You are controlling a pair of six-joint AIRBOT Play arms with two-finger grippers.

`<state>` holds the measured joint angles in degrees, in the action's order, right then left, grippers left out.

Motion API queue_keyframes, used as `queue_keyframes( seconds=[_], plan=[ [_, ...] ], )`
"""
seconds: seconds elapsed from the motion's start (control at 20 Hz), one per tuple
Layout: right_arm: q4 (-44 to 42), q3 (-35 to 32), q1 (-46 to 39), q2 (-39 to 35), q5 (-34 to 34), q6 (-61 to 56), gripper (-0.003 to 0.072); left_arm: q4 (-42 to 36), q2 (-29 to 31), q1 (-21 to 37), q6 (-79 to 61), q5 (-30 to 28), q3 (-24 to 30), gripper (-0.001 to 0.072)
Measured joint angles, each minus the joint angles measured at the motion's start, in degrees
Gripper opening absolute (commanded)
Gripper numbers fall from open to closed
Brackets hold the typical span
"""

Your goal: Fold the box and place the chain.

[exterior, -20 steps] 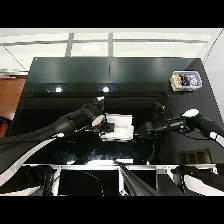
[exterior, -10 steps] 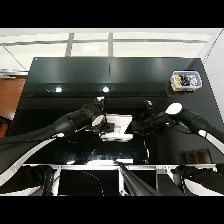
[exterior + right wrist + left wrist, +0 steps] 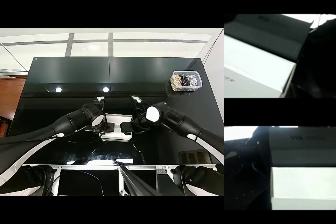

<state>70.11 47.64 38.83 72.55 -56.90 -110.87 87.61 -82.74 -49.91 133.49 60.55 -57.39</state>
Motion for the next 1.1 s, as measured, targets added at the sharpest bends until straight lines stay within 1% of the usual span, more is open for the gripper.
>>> queue_keyframes(
  seconds=[0.15, 0.2, 0.35, 0.6, 0.95, 1.0, 1.05, 1.1],
  plan=[
    [6.1, 1.4, 3.3, 0.0, -0.2, -8.6, 0.0352, 0.0, 0.0, 0.0, 0.0, 0.0, 0.0, 0.0030],
    [7.6, 1.6, 4.0, 0.2, -0.3, -11.4, 0.0308, 0.0, 0.0, 0.0, 0.0, 0.0, 0.0, 0.0030],
    [10.7, 2.0, 5.5, 0.7, -1.0, -16.6, 0.0308, 0.1, 0.0, 0.0, 0.0, -0.1, 0.0, 0.0030],
    [13.1, 2.3, 6.4, 1.7, -1.6, -21.6, 0.0308, 0.2, 0.0, 0.0, 0.0, -0.1, 0.0, 0.0030],
    [12.2, 3.0, 6.6, 4.4, -1.8, -23.5, 0.0296, 0.2, 0.0, 0.0, 0.0, -0.4, 0.0, 0.0030],
    [12.2, 3.3, 6.6, 4.8, -2.0, -23.8, 0.0183, 0.2, 0.0, 0.0, 0.0, -0.5, 0.0, 0.0030],
    [12.3, 3.7, 6.6, 5.2, -2.6, -24.0, 0.0178, 0.2, 0.0, 0.0, 0.0, -0.4, 0.0, 0.0030],
    [12.4, 4.0, 6.6, 5.6, -3.2, -24.1, 0.0136, 0.2, 0.0, 0.0, 0.0, -0.5, 0.0, 0.0030]
  ],
)
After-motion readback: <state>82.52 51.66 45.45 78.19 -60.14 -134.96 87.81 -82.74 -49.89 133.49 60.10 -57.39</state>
